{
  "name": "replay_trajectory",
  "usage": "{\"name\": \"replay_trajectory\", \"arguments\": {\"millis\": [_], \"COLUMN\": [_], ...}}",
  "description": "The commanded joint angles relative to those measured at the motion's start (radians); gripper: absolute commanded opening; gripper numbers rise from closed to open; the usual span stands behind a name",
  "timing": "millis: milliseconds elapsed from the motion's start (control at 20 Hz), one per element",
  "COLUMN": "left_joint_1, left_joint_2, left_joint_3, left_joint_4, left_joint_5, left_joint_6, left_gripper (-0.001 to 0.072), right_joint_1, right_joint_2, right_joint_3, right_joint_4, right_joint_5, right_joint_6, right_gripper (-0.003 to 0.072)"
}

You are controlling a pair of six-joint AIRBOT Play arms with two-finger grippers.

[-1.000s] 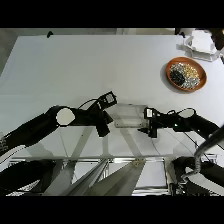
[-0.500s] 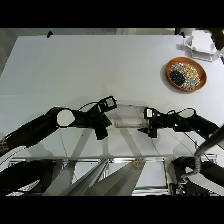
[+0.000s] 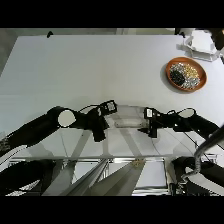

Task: Fold the box and place the chain.

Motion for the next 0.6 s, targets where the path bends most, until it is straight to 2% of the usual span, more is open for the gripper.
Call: {"name": "replay_trajectory", "arguments": {"millis": [0, 200, 400, 550], "left_joint_1": [0.000, 0.010, 0.045, 0.077], "left_joint_2": [-0.026, -0.080, -0.122, -0.118], "left_joint_3": [0.000, 0.000, 0.000, 0.000], "left_joint_4": [0.071, 0.077, 0.076, 0.059], "left_joint_5": [0.000, 0.035, 0.119, 0.106], "left_joint_6": [0.008, 0.084, 0.131, 0.242], "left_gripper": [0.0010, 0.0010, 0.0013, 0.0154], "right_joint_1": [0.000, 0.000, 0.000, 0.000], "right_joint_2": [0.000, 0.000, 0.000, 0.000], "right_joint_3": [0.000, 0.000, 0.000, 0.000], "right_joint_4": [0.000, 0.000, 0.000, 0.000], "right_joint_5": [0.000, 0.000, 0.000, 0.000], "right_joint_6": [0.000, 0.000, 0.000, 0.000], "right_gripper": [0.0320, 0.0320, 0.0320, 0.0320]}}
